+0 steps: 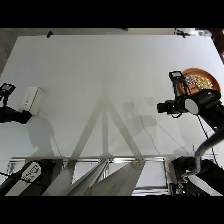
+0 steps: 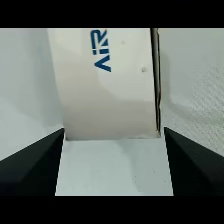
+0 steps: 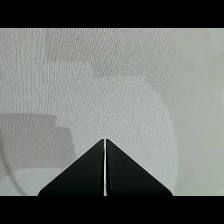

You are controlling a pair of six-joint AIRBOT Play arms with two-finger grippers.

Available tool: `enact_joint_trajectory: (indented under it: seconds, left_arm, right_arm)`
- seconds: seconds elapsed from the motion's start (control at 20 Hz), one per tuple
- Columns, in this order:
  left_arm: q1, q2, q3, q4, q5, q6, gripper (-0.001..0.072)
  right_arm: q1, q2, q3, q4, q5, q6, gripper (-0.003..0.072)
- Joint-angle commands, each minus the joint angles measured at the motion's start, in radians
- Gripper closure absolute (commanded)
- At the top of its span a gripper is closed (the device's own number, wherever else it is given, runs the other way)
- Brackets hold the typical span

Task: Fold the box and place the chain.

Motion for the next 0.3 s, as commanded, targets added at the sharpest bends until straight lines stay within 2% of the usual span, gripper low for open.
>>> enact_joint_trajectory:
  seconds: [0.0,0.25]
  left_arm:
    - [-0.002,0.078,0.0,-0.001,0.018,-0.004,0.0011]
    - [-0.055,0.18,0.0,0.0,0.071,-0.005,0.0012]
  right_arm:
    - [-0.001,-0.001,0.0,0.0,0.0,0.0,0.0677]
    - [-0.001,-0.001,0.0,0.0,0.0,0.0,0.0677]
